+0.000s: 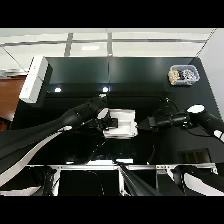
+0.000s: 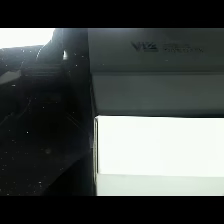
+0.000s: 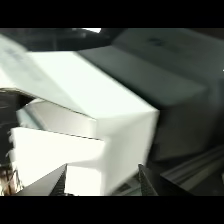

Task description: Fold the box and place the chain.

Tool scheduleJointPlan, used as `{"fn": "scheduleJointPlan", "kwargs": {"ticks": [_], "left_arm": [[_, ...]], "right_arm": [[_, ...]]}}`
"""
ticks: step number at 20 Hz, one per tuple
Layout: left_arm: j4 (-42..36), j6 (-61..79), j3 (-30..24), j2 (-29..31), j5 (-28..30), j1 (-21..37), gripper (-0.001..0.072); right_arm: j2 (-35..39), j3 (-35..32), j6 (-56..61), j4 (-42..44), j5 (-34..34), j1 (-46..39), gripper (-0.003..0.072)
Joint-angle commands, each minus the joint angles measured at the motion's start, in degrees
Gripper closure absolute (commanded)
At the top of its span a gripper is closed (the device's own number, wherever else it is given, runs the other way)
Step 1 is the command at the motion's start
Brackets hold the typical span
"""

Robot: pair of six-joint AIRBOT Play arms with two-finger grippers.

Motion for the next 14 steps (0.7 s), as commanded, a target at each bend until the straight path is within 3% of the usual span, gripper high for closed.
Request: {"fn": "scheduleJointPlan", "kwargs": {"ticks": [1,4,8,14], "left_arm": [[0.0,0.0,0.0,0.0,0.0,0.0,0.0684],[0.0,0.0,0.0,0.0,0.0,0.0,0.0685],[0.0,0.0,0.0,0.0,0.0,0.0,0.0684],[0.0,0.0,0.0,0.0,0.0,0.0,0.0684]], "right_arm": [[0.0,4.2,6.7,-1.8,-2.4,6.5,0.0179],[0.0,9.7,19.2,-13.0,-7.3,13.7,0.0203],[0.0,15.7,37.1,-31.8,-8.0,22.3,0.0203],[-1.0,18.4,59.1,-46.9,-10.4,31.8,0.0204]]}}
